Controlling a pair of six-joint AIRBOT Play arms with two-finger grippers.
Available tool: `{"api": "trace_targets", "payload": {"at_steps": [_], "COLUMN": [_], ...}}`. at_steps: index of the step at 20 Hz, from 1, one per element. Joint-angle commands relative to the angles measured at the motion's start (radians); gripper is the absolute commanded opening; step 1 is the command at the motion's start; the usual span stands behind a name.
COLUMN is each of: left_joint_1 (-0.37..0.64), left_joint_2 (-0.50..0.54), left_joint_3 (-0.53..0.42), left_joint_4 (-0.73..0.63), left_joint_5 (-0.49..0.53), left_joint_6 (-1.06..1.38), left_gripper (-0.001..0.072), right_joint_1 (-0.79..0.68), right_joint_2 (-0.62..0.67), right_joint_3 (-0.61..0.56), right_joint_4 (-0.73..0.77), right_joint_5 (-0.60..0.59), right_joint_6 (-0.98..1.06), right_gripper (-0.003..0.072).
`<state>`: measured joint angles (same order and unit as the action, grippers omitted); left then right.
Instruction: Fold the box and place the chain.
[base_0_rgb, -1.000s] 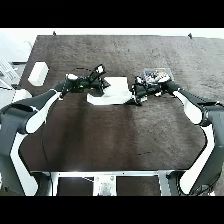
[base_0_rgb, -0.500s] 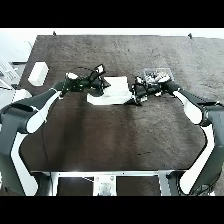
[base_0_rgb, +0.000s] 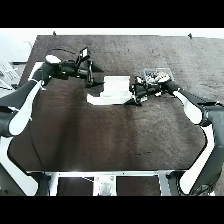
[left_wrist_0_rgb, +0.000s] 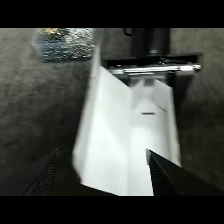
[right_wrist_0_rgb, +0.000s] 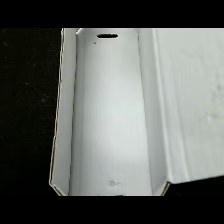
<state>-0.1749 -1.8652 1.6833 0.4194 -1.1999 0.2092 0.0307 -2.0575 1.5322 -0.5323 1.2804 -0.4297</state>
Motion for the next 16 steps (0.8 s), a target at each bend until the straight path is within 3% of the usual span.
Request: {"api": "trace_targets", "payload": {"at_steps": [1,3,5,8,13,16], "left_joint_1": [0.009,-0.016,-0.048,-0.069,-0.07,-0.072], "left_joint_2": [0.029,0.028,0.028,0.028,0.027,0.013], "left_joint_3": [0.005,-0.006,-0.039,-0.116,-0.171,-0.171], "left_joint_4": [0.266,0.389,0.428,0.424,0.388,0.378], "left_joint_5": [-0.101,-0.097,-0.045,0.101,0.212,0.201], "left_joint_6": [-0.138,-0.207,-0.211,-0.212,-0.208,-0.177], "left_gripper": [0.0615,0.0615,0.0615,0.0616,0.0616,0.0616], "right_joint_1": [0.001,0.001,0.001,0.001,0.001,0.001], "right_joint_2": [0.0,0.0,0.0,0.0,0.0,0.0], "right_joint_3": [0.0,0.0,0.0,0.0,0.0,0.0], "right_joint_4": [0.0,0.0,0.0,0.0,0.0,0.0], "right_joint_5": [0.0,0.0,0.0,0.0,0.0,0.0], "right_joint_6": [0.0,0.0,0.0,0.0,0.0,0.0], "right_gripper": [0.0583,0.0583,0.0583,0.0583,0.0583,0.0583]}}
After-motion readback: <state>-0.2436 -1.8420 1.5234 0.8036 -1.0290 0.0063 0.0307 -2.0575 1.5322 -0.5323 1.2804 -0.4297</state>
